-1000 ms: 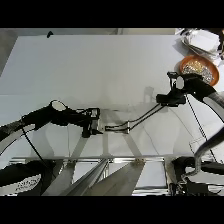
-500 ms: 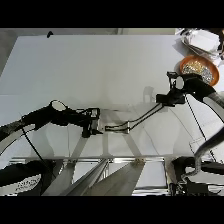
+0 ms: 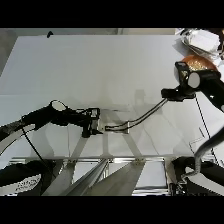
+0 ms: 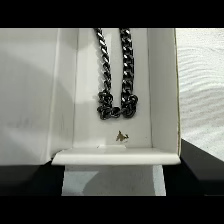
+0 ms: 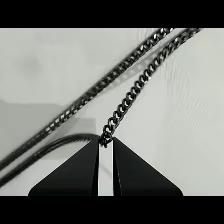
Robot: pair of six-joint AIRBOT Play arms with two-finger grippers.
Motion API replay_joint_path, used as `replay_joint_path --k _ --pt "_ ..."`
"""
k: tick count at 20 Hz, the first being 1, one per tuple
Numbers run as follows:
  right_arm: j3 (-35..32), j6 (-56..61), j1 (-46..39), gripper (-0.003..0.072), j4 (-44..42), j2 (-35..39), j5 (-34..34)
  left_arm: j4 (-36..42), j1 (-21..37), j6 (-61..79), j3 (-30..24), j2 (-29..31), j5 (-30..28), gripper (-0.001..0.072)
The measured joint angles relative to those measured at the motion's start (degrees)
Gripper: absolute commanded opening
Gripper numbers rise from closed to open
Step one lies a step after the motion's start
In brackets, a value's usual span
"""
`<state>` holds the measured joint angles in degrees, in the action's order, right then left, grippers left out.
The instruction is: Fold the box and place the chain.
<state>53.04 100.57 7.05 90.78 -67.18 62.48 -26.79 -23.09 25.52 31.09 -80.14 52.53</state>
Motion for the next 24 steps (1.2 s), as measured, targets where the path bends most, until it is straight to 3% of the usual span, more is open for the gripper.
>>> replay_joint_path --k 4,12,19,24 --pt "0.0 -3.8 0.0 0.0011 -5.5 12.8 2.3 0.0 0.0 0.0 0.0 0.0 0.0 0.0273" --pt "0.0 -15.0 0.0 0.0011 -26.7 36.5 3.8 0.0 0.0 0.0 0.0 0.0 0.0 0.0273" --pt "0.0 -23.4 0.0 0.0011 -44.5 44.1 5.0 0.0 0.0 0.0 0.0 0.0 0.0 0.0273" --pt "0.0 -28.4 0.0 0.0011 -50.7 44.8 5.4 0.0 0.0 0.0 0.0 0.0 0.0 0.0273"
